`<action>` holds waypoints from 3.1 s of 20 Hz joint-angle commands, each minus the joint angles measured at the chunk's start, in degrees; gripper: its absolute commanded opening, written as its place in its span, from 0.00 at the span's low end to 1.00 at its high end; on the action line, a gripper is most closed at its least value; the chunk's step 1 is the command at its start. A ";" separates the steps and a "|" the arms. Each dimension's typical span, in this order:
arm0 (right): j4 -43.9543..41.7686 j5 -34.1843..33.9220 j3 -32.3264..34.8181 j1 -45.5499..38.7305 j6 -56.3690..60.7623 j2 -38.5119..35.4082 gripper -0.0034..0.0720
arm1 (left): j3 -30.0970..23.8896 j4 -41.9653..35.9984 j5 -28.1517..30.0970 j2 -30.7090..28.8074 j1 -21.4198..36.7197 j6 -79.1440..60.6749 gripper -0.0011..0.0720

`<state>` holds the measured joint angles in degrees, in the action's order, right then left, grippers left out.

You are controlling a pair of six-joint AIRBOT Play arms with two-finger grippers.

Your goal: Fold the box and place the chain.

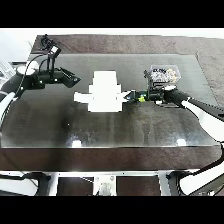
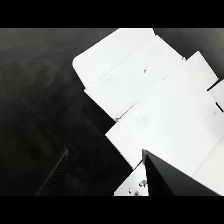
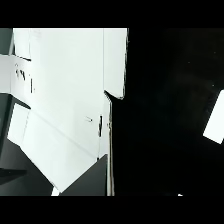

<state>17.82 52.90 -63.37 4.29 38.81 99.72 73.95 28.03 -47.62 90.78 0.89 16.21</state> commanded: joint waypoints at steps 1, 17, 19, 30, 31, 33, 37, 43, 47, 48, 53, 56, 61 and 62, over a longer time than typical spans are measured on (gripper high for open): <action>0.00 0.02 -0.02 -0.11 0.00 0.02 0.05 | 11.30 4.85 -11.87 8.94 2.56 9.88 0.75; -0.07 0.02 -0.02 -0.13 0.24 0.02 0.05 | 29.27 4.74 -24.76 27.34 -2.21 21.24 0.75; -0.07 0.02 -0.02 -0.13 0.22 0.02 0.05 | 29.57 5.38 -24.06 27.85 -3.41 20.90 0.75; -0.42 0.04 0.00 -0.11 0.22 0.02 0.05 | 31.95 5.05 -23.82 30.14 -3.89 20.37 0.75; -0.42 0.04 0.00 -0.13 0.20 0.02 0.05 | 33.09 5.09 -24.74 30.16 -3.72 20.37 0.75; -0.42 0.02 0.00 -0.13 0.20 0.02 0.05 | 35.28 6.38 -25.03 30.16 -3.74 20.48 0.75; -0.42 0.04 0.00 -0.13 0.20 0.02 0.05 | 36.30 11.87 -24.96 30.16 -3.74 22.99 0.75; -0.42 0.04 0.00 -0.13 0.20 0.02 0.05 | 36.30 11.87 -24.39 31.87 -4.63 23.82 0.75; -0.39 0.04 0.00 -0.13 0.17 0.02 0.05 | 36.30 9.57 -25.09 32.61 -4.74 22.47 0.75; -0.39 0.04 0.00 -0.13 0.17 0.02 0.05 | 36.30 7.85 -25.81 32.76 -4.76 22.21 0.75; -0.39 0.04 0.00 -0.13 0.20 0.02 0.05 | 36.30 3.63 -26.01 33.14 -4.74 20.76 0.75; -0.39 0.04 0.00 -0.13 0.20 0.02 0.05 | 36.30 2.49 -28.70 33.14 -4.79 20.76 0.75; -0.39 0.07 0.00 -0.13 0.20 0.02 0.05 | 36.30 2.58 -29.46 33.24 -5.53 20.90 0.75; -0.39 0.07 0.00 -0.13 0.20 0.02 0.05 | 36.30 3.50 -29.22 33.46 -5.53 21.51 0.75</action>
<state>17.45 52.95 -63.37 4.14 38.98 99.72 110.21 30.79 -76.51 124.01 -4.47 37.10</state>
